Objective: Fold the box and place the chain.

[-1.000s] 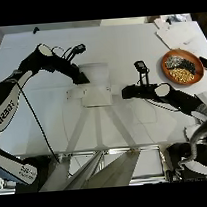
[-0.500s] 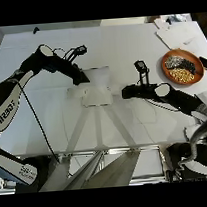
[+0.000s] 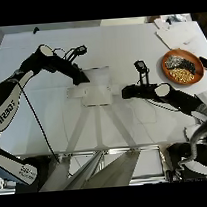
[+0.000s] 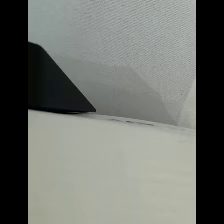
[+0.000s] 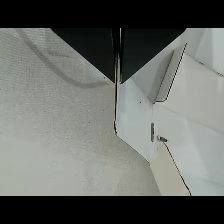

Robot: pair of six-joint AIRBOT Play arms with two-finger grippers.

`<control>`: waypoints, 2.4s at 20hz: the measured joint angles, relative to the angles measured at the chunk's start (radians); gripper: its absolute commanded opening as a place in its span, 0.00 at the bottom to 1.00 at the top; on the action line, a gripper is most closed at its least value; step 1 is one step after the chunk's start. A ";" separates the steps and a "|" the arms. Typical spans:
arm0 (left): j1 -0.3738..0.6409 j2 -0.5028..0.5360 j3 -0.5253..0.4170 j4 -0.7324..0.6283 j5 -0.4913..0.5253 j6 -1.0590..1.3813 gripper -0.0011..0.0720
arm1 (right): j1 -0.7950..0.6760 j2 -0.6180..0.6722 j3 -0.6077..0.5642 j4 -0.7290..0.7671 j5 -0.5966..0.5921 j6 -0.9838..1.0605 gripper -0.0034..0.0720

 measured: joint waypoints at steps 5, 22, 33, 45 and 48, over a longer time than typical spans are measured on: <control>0.000 0.000 0.000 0.000 0.000 0.000 0.03 | 0.000 0.000 0.000 0.000 0.000 0.000 0.06; 0.060 0.243 0.000 0.048 -0.142 -0.003 0.01 | -0.156 0.311 -0.001 -0.023 0.049 0.003 0.68; -0.066 0.413 -0.251 0.040 -0.163 0.053 0.02 | -0.342 0.439 -0.002 -0.113 0.249 0.004 0.68; -0.094 0.204 -0.312 -0.059 0.094 0.266 0.02 | -0.350 0.443 -0.002 -0.135 0.291 0.004 0.64; -0.094 0.188 -0.312 -0.039 0.125 0.282 0.02 | -0.350 0.443 -0.002 -0.136 0.292 0.004 0.64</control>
